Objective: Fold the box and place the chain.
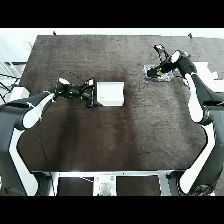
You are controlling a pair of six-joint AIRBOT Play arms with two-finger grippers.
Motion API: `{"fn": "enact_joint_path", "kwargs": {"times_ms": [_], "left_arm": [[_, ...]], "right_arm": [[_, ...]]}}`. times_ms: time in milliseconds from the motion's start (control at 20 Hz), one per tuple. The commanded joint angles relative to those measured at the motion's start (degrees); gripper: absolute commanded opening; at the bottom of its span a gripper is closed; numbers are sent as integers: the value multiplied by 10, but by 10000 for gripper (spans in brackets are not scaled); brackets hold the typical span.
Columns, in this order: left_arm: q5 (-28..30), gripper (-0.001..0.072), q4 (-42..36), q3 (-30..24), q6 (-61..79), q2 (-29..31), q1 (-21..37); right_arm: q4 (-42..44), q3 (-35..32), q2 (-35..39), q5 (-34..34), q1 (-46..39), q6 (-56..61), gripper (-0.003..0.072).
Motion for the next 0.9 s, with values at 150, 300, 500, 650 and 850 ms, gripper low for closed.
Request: {"fn": "enact_joint_path", "kwargs": {"times_ms": [150,300,500,650,850], "left_arm": [[0,515,0,0,0,0,0],[0,515,0,0,0,0,0],[0,515,0,0,0,0,0],[0,516,0,0,0,0,0],[0,516,0,0,0,0,0]], "right_arm": [[7,2,82,10,1,12,12],[34,2,146,68,9,9,11],[33,2,250,93,30,-6,11],[33,2,319,95,47,-10,11],[33,2,388,116,76,-10,11]]}}
